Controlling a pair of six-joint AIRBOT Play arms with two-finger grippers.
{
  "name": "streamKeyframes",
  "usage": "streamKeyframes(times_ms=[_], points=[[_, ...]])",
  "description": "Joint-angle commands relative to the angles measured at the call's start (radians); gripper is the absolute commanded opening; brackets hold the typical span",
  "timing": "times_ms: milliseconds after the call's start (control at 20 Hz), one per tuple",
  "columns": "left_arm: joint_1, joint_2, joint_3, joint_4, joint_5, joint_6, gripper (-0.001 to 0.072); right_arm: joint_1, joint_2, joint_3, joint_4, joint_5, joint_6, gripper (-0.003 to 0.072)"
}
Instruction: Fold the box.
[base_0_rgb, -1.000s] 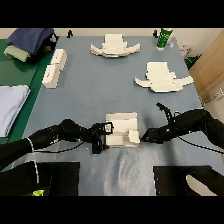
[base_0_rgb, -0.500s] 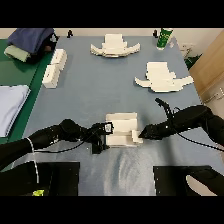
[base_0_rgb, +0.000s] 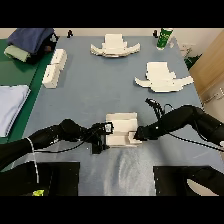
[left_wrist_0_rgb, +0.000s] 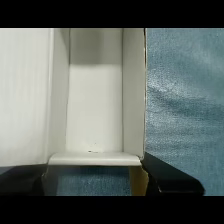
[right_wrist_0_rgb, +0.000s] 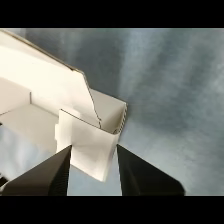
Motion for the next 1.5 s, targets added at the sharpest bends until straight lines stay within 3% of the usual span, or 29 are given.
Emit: streamKeyframes(times_ms=[0,200,450,750,900,950,1050,1300,1350,1400,1450], points=[[0.000,0.000,0.001,0.000,0.000,0.000,0.0464,0.172,-0.017,0.078,-0.296,0.065,0.341,0.0442],[0.000,0.000,0.001,0.000,0.000,0.000,0.0464,0.348,-0.129,0.168,-0.527,0.032,0.607,0.0442],[0.000,0.000,0.001,0.000,0.000,0.000,0.0464,0.445,-0.293,0.252,-0.572,-0.054,0.755,0.0441],[0.000,-0.001,0.001,0.000,0.000,0.000,0.0464,0.452,-0.339,0.260,-0.585,-0.069,0.847,0.0434],[0.000,-0.001,0.001,0.000,0.000,0.000,0.0464,0.452,-0.339,0.260,-0.607,-0.089,0.877,0.0314],[0.000,-0.001,0.001,0.000,0.000,0.000,0.0464,0.452,-0.339,0.260,-0.621,-0.099,0.884,0.0152],[0.000,-0.001,0.001,0.000,0.000,0.000,0.0464,0.452,-0.339,0.260,-0.634,-0.117,0.884,0.0003],[0.000,0.000,0.001,0.000,0.000,0.000,0.0464,0.452,-0.339,0.260,-0.633,-0.128,0.883,0.0003],[0.000,-0.001,0.001,0.000,0.000,0.000,0.0464,0.452,-0.339,0.260,-0.633,-0.130,0.882,0.0051],[0.000,-0.001,0.001,0.000,0.000,0.000,0.0464,0.452,-0.339,0.260,-0.628,-0.135,0.872,0.0235],[0.000,0.000,0.001,0.000,0.000,0.000,0.0464,0.452,-0.339,0.260,-0.615,-0.135,0.852,0.0327]])
